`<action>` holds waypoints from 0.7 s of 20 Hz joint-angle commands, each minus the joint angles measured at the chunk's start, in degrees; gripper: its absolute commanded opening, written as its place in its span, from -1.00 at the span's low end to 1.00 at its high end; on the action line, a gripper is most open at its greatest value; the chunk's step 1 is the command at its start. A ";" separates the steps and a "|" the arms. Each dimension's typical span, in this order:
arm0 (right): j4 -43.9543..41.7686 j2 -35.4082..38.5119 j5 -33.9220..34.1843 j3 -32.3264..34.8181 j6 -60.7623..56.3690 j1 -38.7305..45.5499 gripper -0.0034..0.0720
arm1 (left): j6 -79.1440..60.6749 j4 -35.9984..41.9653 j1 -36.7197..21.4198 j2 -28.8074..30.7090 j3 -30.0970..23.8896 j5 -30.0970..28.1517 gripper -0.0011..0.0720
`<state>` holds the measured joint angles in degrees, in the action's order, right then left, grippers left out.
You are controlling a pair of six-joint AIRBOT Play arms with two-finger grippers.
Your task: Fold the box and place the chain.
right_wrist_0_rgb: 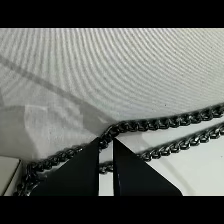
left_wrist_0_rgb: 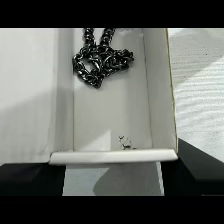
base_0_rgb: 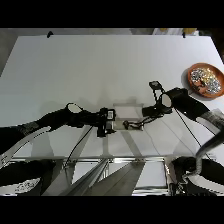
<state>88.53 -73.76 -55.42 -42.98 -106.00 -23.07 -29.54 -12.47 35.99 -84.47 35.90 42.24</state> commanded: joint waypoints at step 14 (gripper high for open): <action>2.43 27.69 -3.15 -0.24 2.29 -14.21 -0.87 | -0.02 0.00 -0.04 0.02 0.04 -0.02 -0.22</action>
<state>91.50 -50.46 -59.07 -43.03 -103.24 -32.69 -29.54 -12.45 35.99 -84.47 35.90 42.24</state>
